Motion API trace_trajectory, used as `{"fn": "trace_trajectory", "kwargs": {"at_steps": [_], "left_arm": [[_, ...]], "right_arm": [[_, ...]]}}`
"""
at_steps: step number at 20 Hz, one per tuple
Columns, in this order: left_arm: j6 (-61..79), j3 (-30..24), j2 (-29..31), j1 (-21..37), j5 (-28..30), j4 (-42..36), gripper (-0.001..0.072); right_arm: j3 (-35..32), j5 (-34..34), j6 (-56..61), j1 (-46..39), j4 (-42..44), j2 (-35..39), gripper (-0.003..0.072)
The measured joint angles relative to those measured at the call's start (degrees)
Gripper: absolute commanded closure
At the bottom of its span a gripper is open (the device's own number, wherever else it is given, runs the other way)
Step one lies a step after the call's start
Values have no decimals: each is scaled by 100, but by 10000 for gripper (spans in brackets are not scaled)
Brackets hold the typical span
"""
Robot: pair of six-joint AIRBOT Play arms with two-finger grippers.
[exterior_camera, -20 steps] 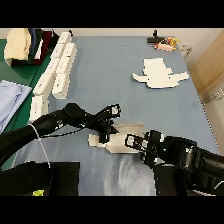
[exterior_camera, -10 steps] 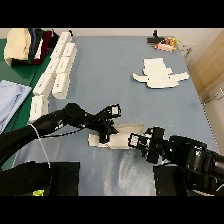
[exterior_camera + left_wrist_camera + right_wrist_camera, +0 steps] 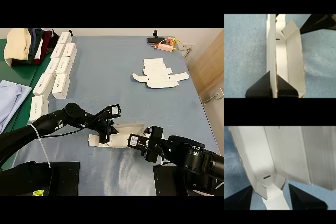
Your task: Fold the box.
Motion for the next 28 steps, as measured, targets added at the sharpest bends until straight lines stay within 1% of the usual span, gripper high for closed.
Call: {"fn": "trace_trajectory", "kwargs": {"at_steps": [3, 6, 11, 17, 23, 28], "left_arm": [[2, 0, 2, 0, 0, 2, 694], [2, 0, 0, 0, 0, 0, 694], [2, 0, 0, 0, 4, 0, 693], [2, 0, 0, 0, 2, 0, 694], [0, 0, 0, 0, 7, 0, 694], [2, 0, 2, 0, -2, 4, 694]], "right_arm": [[-24, -81, -79, -247, 72, 35, -27], [-35, -184, -581, -577, 426, 55, -27], [-35, -533, -1880, -1309, 1429, 35, -27], [-28, -796, -3574, -2168, 2750, -280, -27], [48, -920, -4618, -2601, 3646, -745, -26], [151, -761, -5003, -2721, 4159, -1001, -23]]}}
